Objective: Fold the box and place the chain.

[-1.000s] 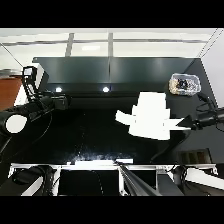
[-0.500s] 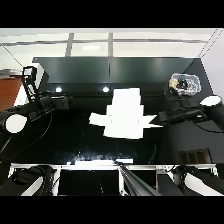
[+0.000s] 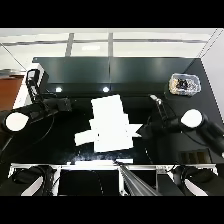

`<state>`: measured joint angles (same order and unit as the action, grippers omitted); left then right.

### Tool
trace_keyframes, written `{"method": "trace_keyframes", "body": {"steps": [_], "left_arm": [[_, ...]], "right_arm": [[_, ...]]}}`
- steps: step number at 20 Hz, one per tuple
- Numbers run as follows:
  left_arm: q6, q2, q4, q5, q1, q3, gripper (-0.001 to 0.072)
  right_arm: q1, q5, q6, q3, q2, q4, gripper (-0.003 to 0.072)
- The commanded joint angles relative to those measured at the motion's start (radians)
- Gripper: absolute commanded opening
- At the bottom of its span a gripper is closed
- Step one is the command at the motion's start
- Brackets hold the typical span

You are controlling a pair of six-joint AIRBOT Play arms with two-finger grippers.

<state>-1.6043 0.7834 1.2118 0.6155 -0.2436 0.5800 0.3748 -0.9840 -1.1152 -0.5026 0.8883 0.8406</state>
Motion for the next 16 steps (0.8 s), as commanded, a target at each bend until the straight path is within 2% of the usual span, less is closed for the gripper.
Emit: {"method": "trace_keyframes", "body": {"steps": [1, 2, 6, 7, 9, 12, 16], "left_arm": [[0.056, 0.073, -0.108, 0.147, 0.027, 0.0, 0.0703], [0.158, 0.119, -0.201, 0.21, 0.061, 0.0, 0.0703], [0.773, 0.328, -0.73, 0.494, 0.24, 0.0, 0.0703], [0.877, 0.373, -0.808, 0.552, 0.266, 0.0, 0.0704], [1.046, 0.458, -0.89, 0.624, 0.27, 0.0, 0.0703], [1.184, 0.543, -0.927, 0.657, 0.212, 0.001, 0.0703], [1.291, 0.606, -0.926, 0.66, 0.112, 0.002, 0.07]], "right_arm": [[0.105, 0.145, -0.031, 0.136, -0.129, 0.027, 0.0023], [0.114, 0.143, -0.039, 0.148, -0.133, 0.028, 0.0023], [0.114, 0.158, -0.045, 0.148, -0.134, 0.023, 0.0023], [0.114, 0.158, -0.05, 0.148, -0.134, 0.024, 0.0023], [0.114, 0.157, -0.059, 0.148, -0.134, 0.019, 0.0023], [0.114, 0.156, -0.061, 0.148, -0.134, 0.0, 0.0023], [0.114, 0.155, -0.071, 0.148, -0.134, -0.002, 0.0023]]}}
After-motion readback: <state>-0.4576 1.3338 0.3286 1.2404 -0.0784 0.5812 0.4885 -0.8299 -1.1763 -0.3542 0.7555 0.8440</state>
